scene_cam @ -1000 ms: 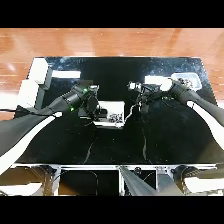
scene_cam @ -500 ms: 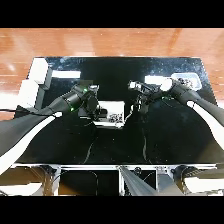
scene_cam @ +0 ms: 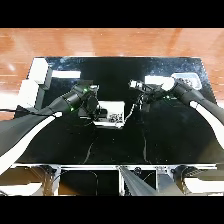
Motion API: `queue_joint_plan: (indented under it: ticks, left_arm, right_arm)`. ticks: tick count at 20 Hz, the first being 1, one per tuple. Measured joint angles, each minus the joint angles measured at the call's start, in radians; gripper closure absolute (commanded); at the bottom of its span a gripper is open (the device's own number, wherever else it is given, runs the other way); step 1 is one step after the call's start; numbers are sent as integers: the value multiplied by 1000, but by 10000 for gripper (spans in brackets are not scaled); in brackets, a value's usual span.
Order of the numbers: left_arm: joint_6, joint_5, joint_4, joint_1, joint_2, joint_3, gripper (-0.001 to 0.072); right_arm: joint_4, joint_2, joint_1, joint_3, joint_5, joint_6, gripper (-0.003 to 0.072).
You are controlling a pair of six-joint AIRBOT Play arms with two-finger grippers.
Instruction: Fold the box and place the chain.
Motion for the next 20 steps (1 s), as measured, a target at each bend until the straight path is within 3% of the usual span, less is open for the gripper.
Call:
queue_joint_plan:
  ticks: [5, 13, 20]
  left_arm:
    - [0, 0, 4, 0, 0, 0, 685]
    - [0, -2, 7, 0, 0, 0, 685]
    - [0, -2, 7, 0, 0, 0, 685]
  right_arm:
    - [7, 151, 0, 0, 61, 95, 662]
    - [63, 483, 42, 3, 263, 241, 658]
    - [154, 623, 193, 61, 278, 296, 659]
